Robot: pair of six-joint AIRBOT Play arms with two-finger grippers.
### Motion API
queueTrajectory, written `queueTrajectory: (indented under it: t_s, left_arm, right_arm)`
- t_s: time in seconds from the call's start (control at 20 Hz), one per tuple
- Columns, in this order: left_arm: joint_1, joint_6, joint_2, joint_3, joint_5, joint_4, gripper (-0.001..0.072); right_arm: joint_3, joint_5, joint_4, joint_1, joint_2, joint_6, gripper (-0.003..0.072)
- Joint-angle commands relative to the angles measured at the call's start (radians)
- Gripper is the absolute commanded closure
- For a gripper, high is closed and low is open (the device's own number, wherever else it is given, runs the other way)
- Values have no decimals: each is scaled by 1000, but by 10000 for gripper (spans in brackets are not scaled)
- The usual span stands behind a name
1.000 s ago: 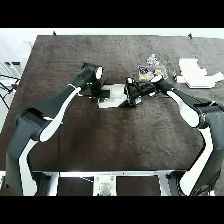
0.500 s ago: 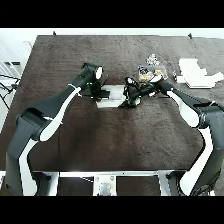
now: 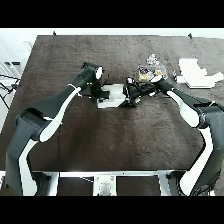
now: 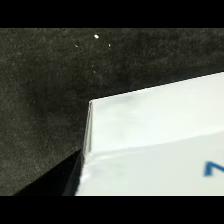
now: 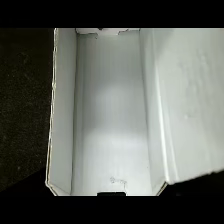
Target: Fold the box and place the chain.
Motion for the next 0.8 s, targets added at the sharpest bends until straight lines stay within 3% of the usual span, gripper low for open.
queueTrajectory:
  t_s: [0.0,0.05,0.1,0.25,0.35,0.75]
  left_arm:
    - [1,-2,6,23,-16,-1,390]
    - [1,-1,6,40,-27,-1,340]
    - [1,-2,6,58,-48,10,213]
    - [1,-2,6,73,-131,10,202]
    - [1,-1,11,72,-175,10,101]
    - [1,151,214,73,-167,57,103]
  right_arm:
    - [0,3,0,1,0,1,103]
    - [0,3,0,1,0,1,103]
    - [0,3,0,1,0,1,103]
    - [0,3,0,1,0,1,103]
    - [0,3,0,1,0,1,103]
    - [0,3,0,1,0,1,103]
